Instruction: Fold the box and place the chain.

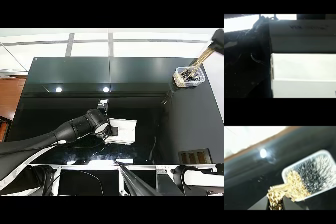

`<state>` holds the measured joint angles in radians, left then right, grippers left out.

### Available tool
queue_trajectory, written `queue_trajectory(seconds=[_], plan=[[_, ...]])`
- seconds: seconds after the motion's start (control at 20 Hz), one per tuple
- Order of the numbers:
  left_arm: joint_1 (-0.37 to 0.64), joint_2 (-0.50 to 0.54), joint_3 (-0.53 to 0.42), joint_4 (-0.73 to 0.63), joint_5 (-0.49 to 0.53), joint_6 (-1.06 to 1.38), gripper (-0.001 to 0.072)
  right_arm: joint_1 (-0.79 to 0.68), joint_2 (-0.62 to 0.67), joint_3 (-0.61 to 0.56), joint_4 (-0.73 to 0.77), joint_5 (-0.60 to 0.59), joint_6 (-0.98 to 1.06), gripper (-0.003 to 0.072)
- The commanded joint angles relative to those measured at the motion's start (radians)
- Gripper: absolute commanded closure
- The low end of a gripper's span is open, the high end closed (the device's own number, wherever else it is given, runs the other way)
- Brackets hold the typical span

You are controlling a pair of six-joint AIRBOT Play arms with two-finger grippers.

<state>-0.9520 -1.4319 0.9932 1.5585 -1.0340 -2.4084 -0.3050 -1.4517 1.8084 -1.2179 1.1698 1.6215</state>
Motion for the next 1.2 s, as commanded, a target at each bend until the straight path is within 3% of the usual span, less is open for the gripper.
queue_trajectory(seconds=[0.0, 0.2, 0.35, 0.45, 0.85, 1.15], plan=[[0.000, 0.000, 0.000, 0.000, 0.000, 0.000, 0.0678, -0.011, 0.205, 0.001, 0.082, 0.032, -0.075, 0.0642], [0.000, 0.000, 0.000, 0.000, 0.000, 0.000, 0.0679, 0.004, 0.379, 0.000, 0.175, 0.123, -0.087, 0.0643], [0.000, 0.000, 0.000, 0.000, 0.003, 0.000, 0.0678, 0.104, 0.479, 0.000, 0.167, 0.169, -0.085, 0.0643], [0.000, 0.000, 0.000, 0.000, 0.003, 0.000, 0.0678, 0.183, 0.517, 0.000, 0.169, 0.275, -0.085, 0.0643], [0.000, 0.000, 0.000, 0.000, 0.003, 0.000, 0.0678, 0.410, 0.545, 0.000, 0.175, 0.584, -0.053, 0.0643], [0.000, 0.000, 0.000, 0.000, 0.000, 0.000, 0.0678, 0.564, 0.545, -0.029, 0.249, 0.617, -0.030, 0.0643]])
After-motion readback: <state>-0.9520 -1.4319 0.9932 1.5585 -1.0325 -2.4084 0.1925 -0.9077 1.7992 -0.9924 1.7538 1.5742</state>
